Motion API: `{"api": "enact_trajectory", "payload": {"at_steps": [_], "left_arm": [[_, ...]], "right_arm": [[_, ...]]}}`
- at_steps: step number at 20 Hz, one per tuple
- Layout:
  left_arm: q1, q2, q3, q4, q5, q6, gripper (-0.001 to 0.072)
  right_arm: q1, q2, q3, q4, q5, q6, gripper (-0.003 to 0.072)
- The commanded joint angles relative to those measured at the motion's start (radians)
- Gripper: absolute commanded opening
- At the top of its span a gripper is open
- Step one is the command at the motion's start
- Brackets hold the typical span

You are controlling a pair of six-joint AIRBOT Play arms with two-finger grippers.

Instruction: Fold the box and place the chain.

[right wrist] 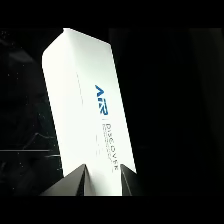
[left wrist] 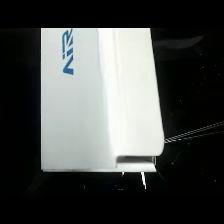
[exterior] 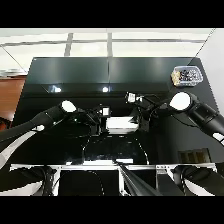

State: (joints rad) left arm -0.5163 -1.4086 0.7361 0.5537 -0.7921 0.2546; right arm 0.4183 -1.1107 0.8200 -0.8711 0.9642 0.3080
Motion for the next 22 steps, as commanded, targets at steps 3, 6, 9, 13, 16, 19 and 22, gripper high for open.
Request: {"api": "enact_trajectory", "payload": {"at_steps": [3, 6, 9, 13, 16, 19, 22], "left_arm": [[-0.001, 0.000, 0.000, 0.000, -0.002, 0.000, 0.0507], [-0.001, 0.000, 0.000, 0.000, -0.002, 0.000, 0.0507], [-0.001, 0.000, 0.000, 0.000, -0.002, 0.000, 0.0508], [-0.001, 0.000, 0.000, 0.000, -0.002, 0.000, 0.0508], [-0.001, 0.000, 0.000, 0.000, -0.002, 0.000, 0.0508], [-0.001, 0.000, 0.000, 0.000, -0.002, 0.000, 0.0508], [-0.001, 0.000, 0.000, 0.000, -0.002, 0.000, 0.0508]], "right_arm": [[0.002, -0.014, -0.004, 0.003, -0.007, 0.006, 0.0245], [0.002, -0.016, -0.004, 0.002, -0.007, 0.006, 0.0245], [0.002, -0.016, -0.004, 0.002, 0.003, 0.006, 0.0245], [0.003, -0.017, -0.018, 0.002, 0.026, 0.006, 0.0245], [0.003, -0.017, -0.023, 0.002, 0.023, 0.006, 0.0245], [0.003, -0.017, -0.024, 0.002, 0.026, 0.006, 0.0245], [0.003, -0.017, -0.025, 0.002, 0.026, 0.006, 0.0245]]}}
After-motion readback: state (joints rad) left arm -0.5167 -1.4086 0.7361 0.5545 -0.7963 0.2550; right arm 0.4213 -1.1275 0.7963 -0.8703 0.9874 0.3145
